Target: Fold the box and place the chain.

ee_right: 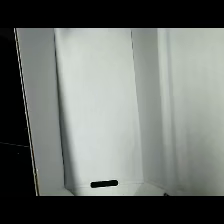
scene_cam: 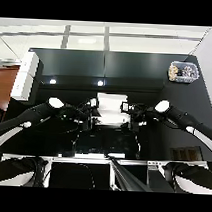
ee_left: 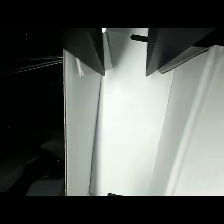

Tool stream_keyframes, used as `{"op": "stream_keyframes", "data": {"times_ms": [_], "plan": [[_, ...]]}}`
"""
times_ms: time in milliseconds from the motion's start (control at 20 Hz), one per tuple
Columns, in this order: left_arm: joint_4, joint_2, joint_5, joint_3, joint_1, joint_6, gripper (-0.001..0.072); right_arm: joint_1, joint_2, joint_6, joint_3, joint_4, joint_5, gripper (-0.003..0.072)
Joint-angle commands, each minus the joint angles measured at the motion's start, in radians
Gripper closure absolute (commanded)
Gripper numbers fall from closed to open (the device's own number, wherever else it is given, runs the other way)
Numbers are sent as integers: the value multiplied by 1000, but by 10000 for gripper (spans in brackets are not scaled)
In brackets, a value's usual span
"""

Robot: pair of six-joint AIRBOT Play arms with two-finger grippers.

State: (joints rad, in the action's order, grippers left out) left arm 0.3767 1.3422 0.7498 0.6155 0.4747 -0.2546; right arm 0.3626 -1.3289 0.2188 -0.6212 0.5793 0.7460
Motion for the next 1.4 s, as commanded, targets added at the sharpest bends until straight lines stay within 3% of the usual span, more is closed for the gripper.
{"op": "stream_keyframes", "data": {"times_ms": [0,50,100,150,200,250,300,700,900,1150,1350], "plan": [[16,-1,-13,1,3,-3,490,1,0,-3,0,-3,-2,448],[16,-1,-14,1,3,-3,456,1,0,-3,0,-3,-2,448],[16,-1,-16,1,3,-4,294,1,0,-3,0,-2,-2,448],[16,-2,-18,1,2,-3,274,1,0,-3,0,-2,-2,448],[20,-5,-18,1,0,-3,496,1,0,-3,0,-3,-2,448],[50,-15,-18,3,-2,0,656,1,0,-3,0,-2,-2,448],[89,-31,-16,6,-10,29,687,1,0,-3,0,-3,-2,448],[437,-308,80,6,-193,433,686,1,0,-3,0,-2,-2,449],[649,-388,122,5,-362,932,686,1,0,-3,0,-2,-2,449],[681,-304,336,3,-595,1456,685,1,0,-3,0,-2,-2,449],[418,-129,480,3,-755,1453,686,1,0,-3,0,-2,-2,449]]}}
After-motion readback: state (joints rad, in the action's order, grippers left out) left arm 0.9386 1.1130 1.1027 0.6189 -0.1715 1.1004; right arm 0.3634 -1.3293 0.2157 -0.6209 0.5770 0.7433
